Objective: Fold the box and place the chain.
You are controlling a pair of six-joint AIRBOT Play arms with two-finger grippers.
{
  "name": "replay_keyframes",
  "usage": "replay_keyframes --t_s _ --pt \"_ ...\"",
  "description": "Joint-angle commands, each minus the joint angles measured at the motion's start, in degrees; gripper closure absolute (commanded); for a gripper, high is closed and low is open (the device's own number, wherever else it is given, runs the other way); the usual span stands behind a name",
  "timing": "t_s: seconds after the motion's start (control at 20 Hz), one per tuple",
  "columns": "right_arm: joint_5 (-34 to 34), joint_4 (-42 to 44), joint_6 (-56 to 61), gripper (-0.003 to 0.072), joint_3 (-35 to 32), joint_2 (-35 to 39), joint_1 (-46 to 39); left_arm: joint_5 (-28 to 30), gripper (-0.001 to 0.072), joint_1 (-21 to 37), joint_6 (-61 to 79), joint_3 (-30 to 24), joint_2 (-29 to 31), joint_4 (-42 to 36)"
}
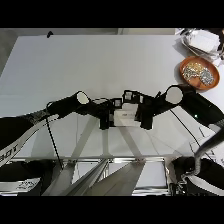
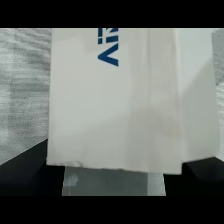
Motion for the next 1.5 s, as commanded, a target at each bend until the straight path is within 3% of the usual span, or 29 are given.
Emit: replay_keyframes --t_s 0.0,0.1,0.5,1.05,1.45 --pt "0.8 1.0 0.5 0.0407 -0.2 0.1 0.1 0.0 0.0385 0.0 0.0 0.0 0.0 0.0" --pt "1.6 2.2 0.5 0.0345 -0.3 0.1 0.1 0.0 0.0385 0.0 0.0 0.0 0.0 0.0" --pt "-3.8 0.1 4.7 0.0348 -1.0 0.0 0.1 0.0 0.0385 0.0 0.0 0.0 0.0 0.0" --pt "-4.0 1.4 2.9 0.0349 -1.0 0.0 2.2 0.0 0.0385 0.0 0.0 0.0 0.0 0.0" --pt "-6.6 0.5 3.6 0.043 -1.0 0.0 2.2 0.0 0.0385 0.0 0.0 0.0 0.0 0.0"
